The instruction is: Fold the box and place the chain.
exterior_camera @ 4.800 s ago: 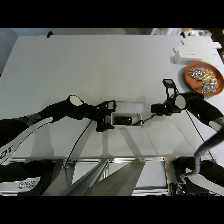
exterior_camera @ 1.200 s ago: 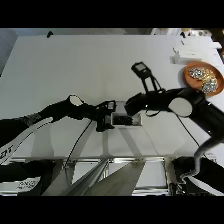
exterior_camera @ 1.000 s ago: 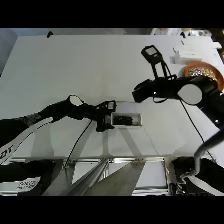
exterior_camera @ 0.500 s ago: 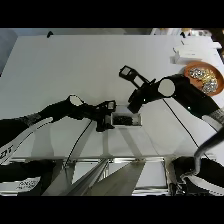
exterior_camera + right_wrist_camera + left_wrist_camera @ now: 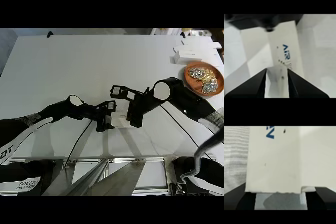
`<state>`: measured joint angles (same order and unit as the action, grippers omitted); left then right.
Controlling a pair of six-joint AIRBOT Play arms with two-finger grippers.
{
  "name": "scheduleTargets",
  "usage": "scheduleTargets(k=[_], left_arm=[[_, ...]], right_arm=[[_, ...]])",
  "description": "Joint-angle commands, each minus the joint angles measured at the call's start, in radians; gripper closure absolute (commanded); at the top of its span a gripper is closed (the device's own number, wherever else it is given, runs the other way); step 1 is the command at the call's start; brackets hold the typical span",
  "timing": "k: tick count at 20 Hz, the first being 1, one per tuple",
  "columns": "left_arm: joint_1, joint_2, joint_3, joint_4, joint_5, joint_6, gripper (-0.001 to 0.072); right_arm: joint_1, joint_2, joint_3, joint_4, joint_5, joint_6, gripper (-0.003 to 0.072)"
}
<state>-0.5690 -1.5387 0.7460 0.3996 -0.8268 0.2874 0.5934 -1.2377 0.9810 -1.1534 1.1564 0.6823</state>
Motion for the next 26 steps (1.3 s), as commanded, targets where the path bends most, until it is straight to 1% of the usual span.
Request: scheduleTargets(k=[1,2,6,10,11,12,17,18,19,21,22,26], left_arm=[[0.000,0.001,0.000,0.000,0.000,0.000,0.0439],[0.000,0.001,0.000,0.000,0.000,0.000,0.0439],[0.000,0.001,0.000,0.000,0.000,0.000,0.0439],[0.000,0.001,0.000,0.000,0.000,0.000,0.0439],[0.000,0.001,0.000,0.000,0.000,0.000,0.0439],[0.000,0.001,0.000,0.000,0.000,0.000,0.0439],[0.000,0.001,0.000,0.000,0.000,0.000,0.0439],[0.000,0.001,0.000,0.000,0.000,0.000,0.0439],[0.000,0.001,0.000,0.000,0.000,0.000,0.0439],[0.000,0.001,0.000,0.000,0.000,0.000,0.0439],[0.000,0.001,0.000,0.000,0.000,0.000,0.0439],[0.000,0.000,0.000,0.000,0.000,0.000,0.0439]], right_arm=[[0.029,0.008,-0.026,0.008,0.031,-0.111,0.0385],[0.038,0.008,-0.035,0.006,0.020,-0.123,0.0385],[0.041,0.010,-0.041,-0.038,-0.091,-0.122,0.0385],[0.041,0.010,-0.041,-0.051,-0.099,-0.122,0.0393],[0.041,0.010,-0.041,-0.051,-0.099,-0.122,0.0419],[0.041,0.010,-0.041,-0.051,-0.099,-0.122,0.0468],[0.041,0.010,-0.041,-0.069,-0.101,-0.110,0.0541],[0.041,0.010,-0.041,-0.077,-0.100,-0.103,0.0592],[0.041,0.010,-0.041,-0.078,-0.098,-0.103,0.0606],[0.041,0.010,-0.041,-0.077,-0.099,-0.103,0.0610],[0.041,0.010,-0.041,-0.077,-0.098,-0.103,0.0640],[0.041,0.009,-0.047,-0.064,-0.097,-0.104,0.0628]])
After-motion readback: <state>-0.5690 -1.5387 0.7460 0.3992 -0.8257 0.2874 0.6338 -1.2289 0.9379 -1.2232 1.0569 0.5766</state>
